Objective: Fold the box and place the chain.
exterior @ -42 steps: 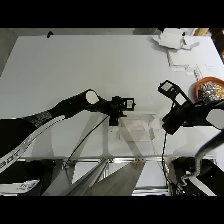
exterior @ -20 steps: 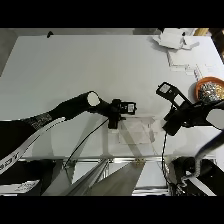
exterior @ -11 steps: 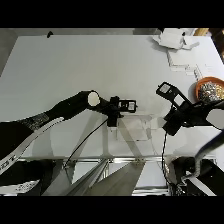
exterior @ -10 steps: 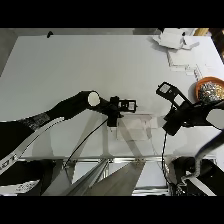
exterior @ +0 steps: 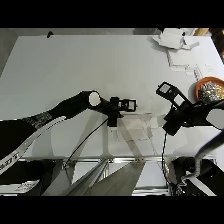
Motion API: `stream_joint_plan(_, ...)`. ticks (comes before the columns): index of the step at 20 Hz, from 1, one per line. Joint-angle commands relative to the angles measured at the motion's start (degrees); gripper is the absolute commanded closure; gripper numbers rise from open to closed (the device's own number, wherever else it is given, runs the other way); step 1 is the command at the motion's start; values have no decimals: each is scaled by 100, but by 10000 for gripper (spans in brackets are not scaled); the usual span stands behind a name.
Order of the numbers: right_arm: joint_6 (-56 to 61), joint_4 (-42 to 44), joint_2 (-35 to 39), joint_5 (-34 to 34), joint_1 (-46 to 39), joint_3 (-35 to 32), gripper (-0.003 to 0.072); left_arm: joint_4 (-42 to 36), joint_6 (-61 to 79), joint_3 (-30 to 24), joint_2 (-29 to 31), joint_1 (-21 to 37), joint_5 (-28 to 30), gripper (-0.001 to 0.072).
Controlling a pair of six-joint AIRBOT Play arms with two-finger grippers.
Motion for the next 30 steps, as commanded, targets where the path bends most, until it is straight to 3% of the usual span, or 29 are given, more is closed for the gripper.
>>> stream_joint_plan(1,0,0,2,0,2,7,674,24,0,-4,-13,-4,-50,701)
stream_joint_plan(13,0,0,4,-26,2,7,674,275,20,243,-15,-4,-614,708)
stream_joint_plan(30,-4,4,2,-20,2,7,675,243,20,291,-131,9,-608,697)
